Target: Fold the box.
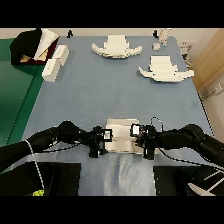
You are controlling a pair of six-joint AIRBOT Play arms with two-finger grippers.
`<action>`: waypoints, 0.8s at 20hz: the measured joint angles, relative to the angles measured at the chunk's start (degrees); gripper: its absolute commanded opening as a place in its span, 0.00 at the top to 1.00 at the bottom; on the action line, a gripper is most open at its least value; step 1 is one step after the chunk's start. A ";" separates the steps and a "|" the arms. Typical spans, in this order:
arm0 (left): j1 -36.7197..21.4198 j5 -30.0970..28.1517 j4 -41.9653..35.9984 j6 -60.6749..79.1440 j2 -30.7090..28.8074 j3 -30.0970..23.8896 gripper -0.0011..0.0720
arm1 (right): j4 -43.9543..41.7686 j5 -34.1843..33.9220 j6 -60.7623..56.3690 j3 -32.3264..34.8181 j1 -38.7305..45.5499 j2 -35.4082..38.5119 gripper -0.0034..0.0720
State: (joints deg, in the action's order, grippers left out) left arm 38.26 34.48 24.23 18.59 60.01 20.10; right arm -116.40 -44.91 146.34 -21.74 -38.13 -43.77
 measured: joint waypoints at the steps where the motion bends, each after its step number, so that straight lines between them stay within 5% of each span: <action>1: 0.00 0.00 0.00 0.00 0.00 0.00 0.37 | -0.17 0.59 0.11 0.00 -0.42 -0.57 0.82; 2: 0.00 0.00 0.00 0.00 0.00 0.00 0.37 | -0.35 1.29 0.13 0.00 -0.90 -1.22 0.65; 3: 0.00 0.00 -0.02 0.00 0.00 0.00 0.37 | -0.57 2.08 0.22 0.00 -1.36 -1.84 0.35; 4: 0.00 -0.04 -0.07 -0.13 0.00 0.00 0.37 | -0.74 2.82 0.42 0.00 -1.81 -2.36 0.26; 7: 0.00 -0.09 -0.07 -0.11 0.00 0.00 0.37 | -0.74 4.22 1.36 -0.04 -2.51 -3.19 0.15; 10: 0.00 -0.07 -0.04 -0.07 0.00 0.00 0.37 | -0.28 4.81 1.84 -0.04 -2.73 -3.50 0.16; 11: 0.00 -0.07 -0.04 -0.07 0.00 0.00 0.37 | -0.13 4.98 2.03 -0.04 -2.84 -3.52 0.17; 12: 0.00 -0.07 -0.04 -0.04 0.00 0.00 0.37 | -0.04 5.01 2.01 -0.04 -2.84 -3.56 0.32; 13: 0.00 -0.07 -0.04 -0.02 0.00 0.00 0.37 | 0.26 5.09 1.95 -0.07 -2.84 -3.56 0.64; 15: 0.00 -0.02 0.00 0.04 0.00 0.00 0.37 | 2.47 3.43 -1.46 -0.72 -2.82 -3.23 0.91; 16: 0.00 0.20 0.02 0.09 0.00 0.00 0.37 | 4.24 1.38 -4.94 -1.38 -2.84 -2.86 0.95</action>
State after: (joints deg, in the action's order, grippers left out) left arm 38.26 34.68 24.25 18.68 60.01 20.10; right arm -112.16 -43.53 141.40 -23.11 -40.97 -46.63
